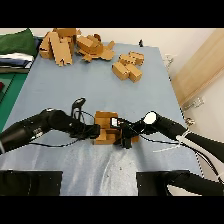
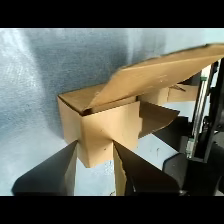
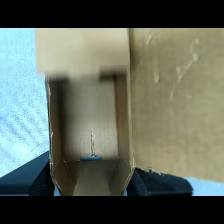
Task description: Fold the box.
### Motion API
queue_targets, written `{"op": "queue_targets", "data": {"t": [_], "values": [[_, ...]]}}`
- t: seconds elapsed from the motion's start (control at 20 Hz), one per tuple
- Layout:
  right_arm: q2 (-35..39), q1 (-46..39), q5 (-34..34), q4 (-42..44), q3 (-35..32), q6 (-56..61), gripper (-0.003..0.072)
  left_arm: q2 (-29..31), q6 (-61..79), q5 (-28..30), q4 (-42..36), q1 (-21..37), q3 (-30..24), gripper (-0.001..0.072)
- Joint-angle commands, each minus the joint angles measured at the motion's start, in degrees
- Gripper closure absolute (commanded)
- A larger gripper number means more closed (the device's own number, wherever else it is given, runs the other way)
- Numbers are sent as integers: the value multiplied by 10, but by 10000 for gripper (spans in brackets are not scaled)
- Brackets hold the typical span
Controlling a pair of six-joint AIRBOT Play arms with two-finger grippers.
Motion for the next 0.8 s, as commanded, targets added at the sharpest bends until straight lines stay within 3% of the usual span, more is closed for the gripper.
{"op": "queue_targets", "data": {"t": [0.0,0.15,0.35,0.75], "values": [[0,1,0,0,0,1,276,-59,-79,-33,74,-44,64,416],[0,1,0,0,0,1,276,-85,-146,-71,128,-52,102,416],[0,1,0,0,0,1,276,-90,-252,-92,194,-56,114,416],[0,1,0,0,0,1,276,-91,-257,-50,173,-59,113,413]]}}
